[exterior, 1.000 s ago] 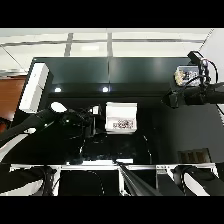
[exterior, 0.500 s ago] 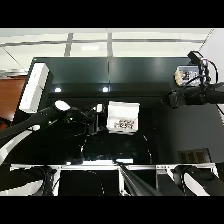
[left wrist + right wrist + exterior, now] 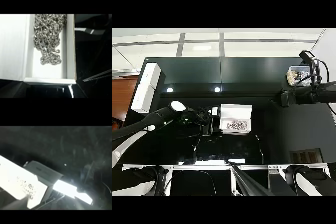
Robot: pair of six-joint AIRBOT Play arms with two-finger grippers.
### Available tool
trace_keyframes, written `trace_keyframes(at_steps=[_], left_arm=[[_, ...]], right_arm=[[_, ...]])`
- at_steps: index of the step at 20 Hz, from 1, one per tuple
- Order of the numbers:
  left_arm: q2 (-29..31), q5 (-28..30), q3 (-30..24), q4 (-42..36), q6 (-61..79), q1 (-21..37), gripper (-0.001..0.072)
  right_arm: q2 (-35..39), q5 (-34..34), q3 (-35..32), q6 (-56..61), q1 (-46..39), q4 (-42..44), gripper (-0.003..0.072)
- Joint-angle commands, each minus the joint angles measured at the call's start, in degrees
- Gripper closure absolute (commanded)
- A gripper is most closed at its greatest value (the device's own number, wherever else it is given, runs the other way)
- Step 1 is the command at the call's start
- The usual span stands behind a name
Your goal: Fold the box and place the chain.
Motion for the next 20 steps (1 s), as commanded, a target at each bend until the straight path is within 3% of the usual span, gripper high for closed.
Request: trace_keyframes(at_steps=[1, 4, 6, 8, 11, 14, 20], left_arm=[[0.0, 0.1, 0.0, 0.1, 0.0, -0.2, 0.0315], [0.0, 0.0, 0.0, 0.1, 0.0, -0.2, 0.0315], [0.0, 0.0, 0.0, 0.1, 0.0, -0.2, 0.0315], [0.0, 0.0, 0.0, 0.1, 0.0, -0.2, 0.0315], [0.0, 0.0, 0.0, 0.1, 0.0, -0.2, 0.0315], [0.0, 0.0, 0.0, 0.1, 0.0, -0.2, 0.0315], [0.0, 0.0, 0.0, 0.1, 0.0, -0.2, 0.0314]], right_arm=[[-4.2, -8.2, 0.0, 2.0, 3.4, 0.5, -0.003], [-11.6, -19.3, 0.0, 2.6, 8.5, 4.1, -0.0028], [-16.7, -21.1, 0.0, -0.5, 11.9, 7.1, -0.0028], [-19.7, -18.1, 0.0, -9.2, 14.7, 6.9, -0.0028], [-19.9, -6.9, 1.3, -24.5, 15.8, 5.4, -0.0027], [-19.8, 3.8, 3.6, -32.3, 15.8, 3.7, -0.0027], [-19.9, 3.7, 1.4, -38.7, 16.5, 7.8, -0.0027]])
